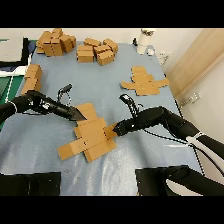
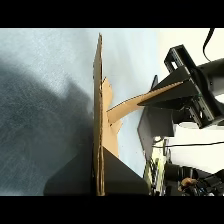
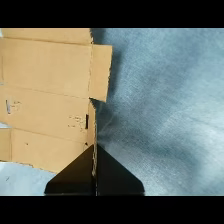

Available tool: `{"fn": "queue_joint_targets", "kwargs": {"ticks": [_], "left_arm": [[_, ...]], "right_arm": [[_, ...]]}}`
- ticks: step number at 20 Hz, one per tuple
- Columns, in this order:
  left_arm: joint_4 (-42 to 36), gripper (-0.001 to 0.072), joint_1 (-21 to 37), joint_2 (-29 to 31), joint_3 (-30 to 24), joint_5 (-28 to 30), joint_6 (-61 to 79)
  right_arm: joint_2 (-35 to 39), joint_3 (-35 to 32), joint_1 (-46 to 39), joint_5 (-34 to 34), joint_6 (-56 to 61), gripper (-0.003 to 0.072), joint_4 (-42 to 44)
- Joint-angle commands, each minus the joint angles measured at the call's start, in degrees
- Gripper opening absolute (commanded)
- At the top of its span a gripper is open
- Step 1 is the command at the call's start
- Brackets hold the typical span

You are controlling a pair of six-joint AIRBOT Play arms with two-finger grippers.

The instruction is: Fold the box.

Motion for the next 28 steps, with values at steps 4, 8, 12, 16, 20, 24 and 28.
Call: {"fn": "queue_joint_targets", "kwargs": {"ticks": [4,8,12,16,20,24,28], "left_arm": [[0.0,0.0033,0.0,0.0,0.0,-0.5,1.6],[-0.7,0.0014,0.0,0.0,0.0,-1.3,4.5],[-2.1,0.0012,-1.9,0.0,1.2,-3.7,10.5],[-2.1,0.0012,-7.8,0.6,5.2,-1.1,15.6],[-1.4,0.0011,-13.7,4.5,5.9,6.3,23.0],[0.9,0.001,-17.1,9.9,5.6,13.3,28.2],[1.8,0.0009,-18.4,15.4,1.9,17.9,31.8]], "right_arm": [[-0.2,0.0,0.0,0.1,0.1,0.0277,-0.1],[-0.2,0.2,-0.7,1.9,5.9,0.0284,-6.6],[0.6,1.2,-6.4,1.6,15.9,0.0532,-12.7],[1.1,6.8,-13.7,1.1,19.0,0.0519,-12.9],[1.0,9.0,-16.4,0.5,20.6,0.0353,-12.7],[-0.4,9.0,-16.4,0.1,22.1,0.0353,-12.6],[-2.4,9.0,-16.4,0.2,22.1,0.0353,-10.9]]}}
